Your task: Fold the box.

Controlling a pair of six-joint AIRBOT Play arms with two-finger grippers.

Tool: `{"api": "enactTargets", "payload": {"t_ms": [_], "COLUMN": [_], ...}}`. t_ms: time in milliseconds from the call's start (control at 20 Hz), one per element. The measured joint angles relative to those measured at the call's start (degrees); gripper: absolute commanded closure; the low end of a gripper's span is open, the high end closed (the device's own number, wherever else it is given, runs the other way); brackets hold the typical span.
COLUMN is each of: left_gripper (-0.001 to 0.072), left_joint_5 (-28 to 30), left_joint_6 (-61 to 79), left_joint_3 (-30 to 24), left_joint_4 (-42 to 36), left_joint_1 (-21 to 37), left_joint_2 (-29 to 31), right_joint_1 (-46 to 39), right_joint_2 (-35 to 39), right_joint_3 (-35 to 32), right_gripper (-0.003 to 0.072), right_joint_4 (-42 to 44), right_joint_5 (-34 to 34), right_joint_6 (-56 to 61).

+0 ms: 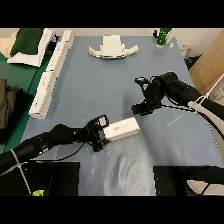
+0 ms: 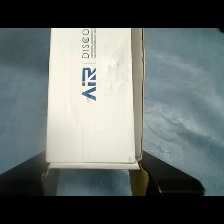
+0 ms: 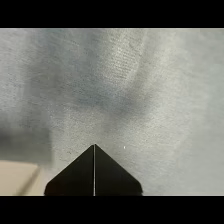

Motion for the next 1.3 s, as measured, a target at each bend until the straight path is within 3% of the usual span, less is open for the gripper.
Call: {"api": "enactTargets", "payload": {"t_ms": [350,650,950,1300], "left_gripper": [0.0226,0.0226,0.0226,0.0226], "left_joint_5": [-6.2,-9.9,-6.2,-3.5], "left_joint_6": [-36.3,-47.2,-49.3,-51.0], "left_joint_3": [1.1,3.6,8.3,28.3], "left_joint_4": [27.7,36.1,37.2,37.2], "left_joint_1": [22.7,40.7,46.1,46.7], "left_joint_2": [8.3,6.9,-3.2,-24.5], "right_joint_1": [0.0,0.0,0.0,0.0], "right_joint_2": [0.0,0.0,0.0,0.0], "right_joint_3": [0.0,0.0,0.0,0.0], "right_gripper": [0.0681,0.0681,0.0681,0.0681], "right_joint_4": [0.0,0.0,0.0,0.0], "right_joint_5": [0.0,0.0,0.0,-0.1], "right_joint_6": [0.0,0.0,0.0,0.0]}}
